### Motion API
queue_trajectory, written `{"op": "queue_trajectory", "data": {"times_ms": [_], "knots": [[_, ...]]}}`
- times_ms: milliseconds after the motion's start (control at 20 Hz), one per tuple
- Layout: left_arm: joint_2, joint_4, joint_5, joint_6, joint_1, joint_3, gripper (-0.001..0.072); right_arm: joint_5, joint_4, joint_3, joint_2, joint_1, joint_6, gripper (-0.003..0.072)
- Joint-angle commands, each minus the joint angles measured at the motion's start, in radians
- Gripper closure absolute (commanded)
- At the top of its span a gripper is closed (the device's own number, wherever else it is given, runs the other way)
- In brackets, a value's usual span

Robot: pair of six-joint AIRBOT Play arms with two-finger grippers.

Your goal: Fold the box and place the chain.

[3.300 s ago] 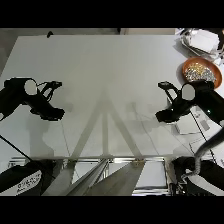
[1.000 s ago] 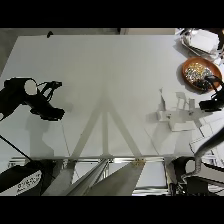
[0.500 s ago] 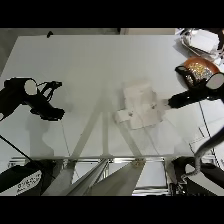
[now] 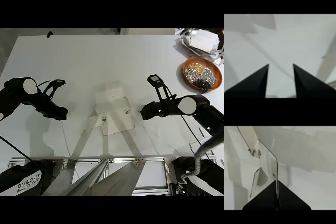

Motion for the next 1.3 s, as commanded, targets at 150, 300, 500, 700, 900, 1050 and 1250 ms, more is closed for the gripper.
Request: {"op": "queue_trajectory", "data": {"times_ms": [150, 300, 500, 700, 900, 1050, 1250], "knots": [[-0.026, -0.631, 0.053, 0.661, 0.000, 0.000, 0.0317, -0.025, 0.000, -0.006, 0.005, 0.050, 0.026, 0.0677], [-0.100, -0.721, 0.085, 0.758, 0.000, 0.000, 0.0272, -0.023, 0.001, -0.006, 0.005, 0.050, 0.026, 0.0677], [-0.249, -0.837, 0.096, 0.840, 0.000, 0.000, 0.0139, -0.023, 0.001, -0.006, 0.005, 0.050, 0.026, 0.0677], [-0.356, -0.964, 0.131, 0.917, 0.000, 0.000, 0.0140, -0.019, 0.001, -0.006, 0.005, 0.050, 0.026, 0.0677], [-0.418, -1.067, 0.118, 0.962, -0.005, 0.000, 0.0166, -0.019, 0.001, -0.006, 0.005, 0.050, 0.026, 0.0677], [-0.418, -1.047, 0.118, 0.969, -0.015, 0.000, 0.0415, -0.019, 0.001, -0.006, 0.005, 0.050, 0.026, 0.0677], [-0.417, -0.998, 0.084, 1.055, -0.015, 0.000, 0.0704, -0.016, 0.006, -0.006, 0.006, 0.050, 0.026, 0.0676]]}}
